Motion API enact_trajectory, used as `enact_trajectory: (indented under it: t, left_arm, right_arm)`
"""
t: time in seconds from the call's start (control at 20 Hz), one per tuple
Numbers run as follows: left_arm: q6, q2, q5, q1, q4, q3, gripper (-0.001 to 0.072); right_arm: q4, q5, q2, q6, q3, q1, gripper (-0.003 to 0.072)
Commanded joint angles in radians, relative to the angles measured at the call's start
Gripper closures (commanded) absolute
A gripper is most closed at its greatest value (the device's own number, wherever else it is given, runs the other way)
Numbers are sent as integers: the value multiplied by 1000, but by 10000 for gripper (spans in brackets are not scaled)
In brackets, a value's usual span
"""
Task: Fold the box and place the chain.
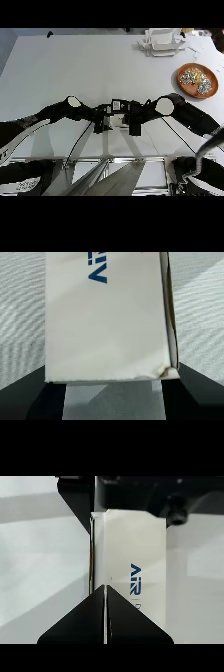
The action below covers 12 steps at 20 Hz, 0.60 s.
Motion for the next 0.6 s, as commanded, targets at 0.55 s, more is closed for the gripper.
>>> enact_trajectory:
  t: [0.55]
  left_arm:
    - [0, 0, 2, 1, 0, 0, 460]
  right_arm:
    - [7, 27, -55, 44, -7, 0, 670]
